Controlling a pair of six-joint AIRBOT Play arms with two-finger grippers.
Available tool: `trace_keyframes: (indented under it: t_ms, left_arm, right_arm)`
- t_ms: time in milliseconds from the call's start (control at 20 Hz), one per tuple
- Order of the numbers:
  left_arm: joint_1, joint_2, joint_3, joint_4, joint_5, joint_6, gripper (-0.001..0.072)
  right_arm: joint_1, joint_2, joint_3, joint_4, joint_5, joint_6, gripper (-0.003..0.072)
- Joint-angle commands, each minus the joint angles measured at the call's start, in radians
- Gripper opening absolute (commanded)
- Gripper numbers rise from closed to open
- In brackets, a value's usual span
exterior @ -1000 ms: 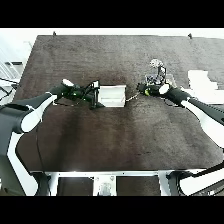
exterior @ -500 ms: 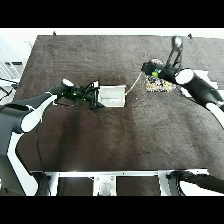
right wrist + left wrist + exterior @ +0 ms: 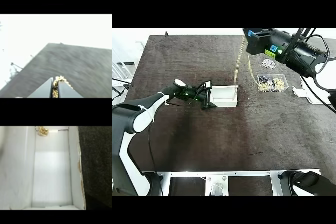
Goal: Fold the box and place the chain.
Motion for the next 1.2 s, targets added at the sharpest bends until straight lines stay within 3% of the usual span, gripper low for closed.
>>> trace_keyframes:
  t_ms: [0, 400, 750, 900, 1150]
  left_arm:
    - [0.0, 0.0, 0.001, 0.0, -0.001, 0.0, 0.006]
    - [0.0, 0.0, 0.001, 0.0, -0.001, -0.001, 0.006]
    - [0.0, 0.0, 0.001, 0.0, 0.0, -0.001, 0.006]
    - [0.0, 0.0, 0.001, 0.0, 0.0, -0.001, 0.006]
    - [0.0, 0.0, 0.001, 0.0, 0.0, -0.001, 0.006]
  right_arm:
    - [0.102, 0.016, 0.025, -0.021, -0.029, -0.008, 0.0013]
    - [0.129, 0.016, -0.098, -0.021, -0.038, 0.079, 0.0013]
    - [0.129, -0.002, -0.238, -0.018, -0.122, 0.147, 0.0013]
    - [0.129, -0.059, -0.243, -0.018, -0.127, 0.168, 0.0013]
    - [0.128, -0.257, -0.247, -0.021, -0.153, 0.161, 0.0013]
